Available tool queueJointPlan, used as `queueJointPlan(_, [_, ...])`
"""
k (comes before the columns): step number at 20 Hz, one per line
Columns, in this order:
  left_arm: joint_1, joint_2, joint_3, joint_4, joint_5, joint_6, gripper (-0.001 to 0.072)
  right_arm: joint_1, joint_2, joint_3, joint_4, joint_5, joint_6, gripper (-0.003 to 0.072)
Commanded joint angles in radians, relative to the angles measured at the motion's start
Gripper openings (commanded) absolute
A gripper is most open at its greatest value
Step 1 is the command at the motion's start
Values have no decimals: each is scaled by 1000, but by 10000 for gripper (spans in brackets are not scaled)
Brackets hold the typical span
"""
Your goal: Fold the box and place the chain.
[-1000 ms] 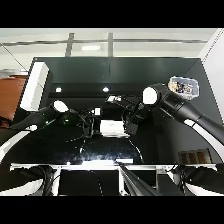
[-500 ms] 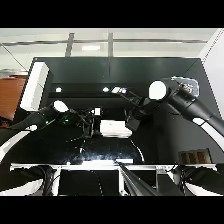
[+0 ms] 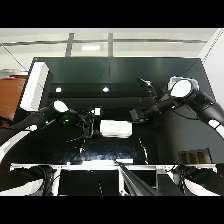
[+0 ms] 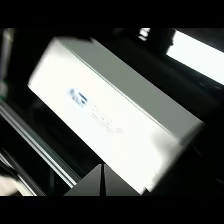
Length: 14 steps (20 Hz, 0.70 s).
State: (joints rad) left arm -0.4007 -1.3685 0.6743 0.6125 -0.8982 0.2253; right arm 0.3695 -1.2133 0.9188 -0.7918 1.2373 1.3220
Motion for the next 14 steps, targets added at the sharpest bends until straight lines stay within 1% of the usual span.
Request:
queueJointPlan(1, [0,-1,1,0,0,0,413,29,0,-95,175,-198,76,26])
queueJointPlan(4, [0,-1,1,0,0,0,413,55,-23,-116,175,-192,82,26])
queueJointPlan(10, [0,-1,1,0,0,0,413,134,-84,-116,197,-189,61,25])
queueJointPlan(14, [0,-1,1,0,0,0,412,140,-113,-116,188,-194,61,26])
